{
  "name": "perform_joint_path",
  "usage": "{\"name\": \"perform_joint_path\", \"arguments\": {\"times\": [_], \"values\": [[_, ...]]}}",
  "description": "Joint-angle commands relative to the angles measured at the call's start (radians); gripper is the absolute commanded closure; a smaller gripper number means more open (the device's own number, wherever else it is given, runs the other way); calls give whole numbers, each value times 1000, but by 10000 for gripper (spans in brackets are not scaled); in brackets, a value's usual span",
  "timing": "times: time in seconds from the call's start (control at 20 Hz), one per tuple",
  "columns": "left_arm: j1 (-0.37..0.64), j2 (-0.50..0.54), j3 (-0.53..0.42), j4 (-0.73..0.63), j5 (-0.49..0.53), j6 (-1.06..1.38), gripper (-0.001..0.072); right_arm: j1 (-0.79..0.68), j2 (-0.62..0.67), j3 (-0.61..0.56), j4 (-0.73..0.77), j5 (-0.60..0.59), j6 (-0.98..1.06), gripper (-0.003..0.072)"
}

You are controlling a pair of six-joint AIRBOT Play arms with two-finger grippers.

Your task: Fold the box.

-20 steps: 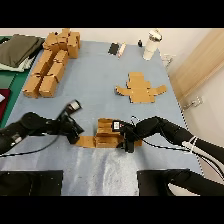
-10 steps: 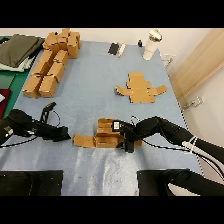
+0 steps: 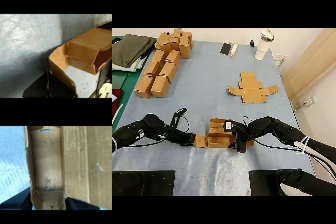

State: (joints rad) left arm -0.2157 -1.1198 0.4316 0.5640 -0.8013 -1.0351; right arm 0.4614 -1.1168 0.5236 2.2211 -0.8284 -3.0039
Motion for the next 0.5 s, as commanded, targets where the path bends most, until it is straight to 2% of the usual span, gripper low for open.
{"name": "perform_joint_path", "arguments": {"times": [0.0,0.2,0.35,0.4,0.45], "values": [[-40,17,22,-28,-26,32,700,0,0,1,0,0,0,248],[-40,112,60,-26,-15,58,698,0,0,1,0,0,0,247],[-40,112,81,-26,-27,42,683,0,0,1,0,0,0,247],[-40,111,85,-26,-18,31,470,0,0,1,0,0,0,247],[-40,110,87,-26,-11,11,355,0,0,1,0,0,0,247]]}}
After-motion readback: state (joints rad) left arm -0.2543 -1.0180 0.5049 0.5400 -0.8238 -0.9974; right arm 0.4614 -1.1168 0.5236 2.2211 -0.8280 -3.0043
